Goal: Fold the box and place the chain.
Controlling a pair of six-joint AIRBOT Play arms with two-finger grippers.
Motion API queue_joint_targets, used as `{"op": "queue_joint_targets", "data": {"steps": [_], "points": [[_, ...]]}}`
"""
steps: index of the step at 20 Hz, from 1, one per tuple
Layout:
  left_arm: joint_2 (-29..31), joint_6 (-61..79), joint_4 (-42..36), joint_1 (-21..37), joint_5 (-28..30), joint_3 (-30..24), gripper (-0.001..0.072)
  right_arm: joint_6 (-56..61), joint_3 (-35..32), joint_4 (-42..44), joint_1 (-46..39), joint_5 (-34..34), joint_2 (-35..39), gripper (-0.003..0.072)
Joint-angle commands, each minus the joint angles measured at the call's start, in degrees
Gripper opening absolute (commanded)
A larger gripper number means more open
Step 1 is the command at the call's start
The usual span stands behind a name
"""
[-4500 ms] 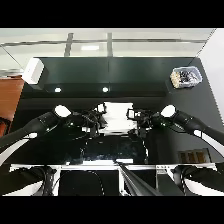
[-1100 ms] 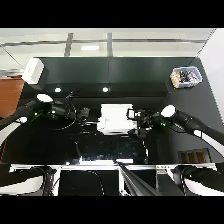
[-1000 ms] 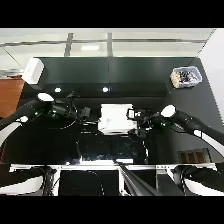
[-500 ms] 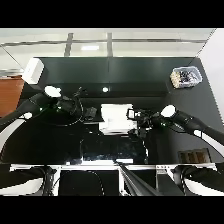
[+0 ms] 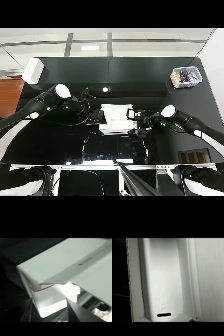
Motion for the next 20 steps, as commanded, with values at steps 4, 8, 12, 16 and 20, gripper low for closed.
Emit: {"op": "queue_joint_targets", "data": {"steps": [4,8,12,16,20], "points": [[-0.02,-8.98,8.79,-4.48,3.91,1.86,0.0497,0.0,0.0,0.02,0.0,0.0,0.02,0.0408],[-0.02,-11.19,8.98,-5.62,4.55,1.88,0.0487,0.0,0.0,0.04,0.0,0.0,0.02,0.0408],[-0.02,-12.85,9.2,-6.25,4.7,1.88,0.0425,0.0,0.0,0.04,0.0,-0.02,0.02,0.0408],[-0.02,-19.06,16.0,-8.39,4.22,1.88,0.0408,0.0,0.0,0.02,0.0,-0.02,0.02,0.0408],[-0.04,-24.94,21.99,-11.74,4.98,1.88,0.0408,0.02,0.0,0.04,0.0,-0.02,0.02,0.0408]]}}
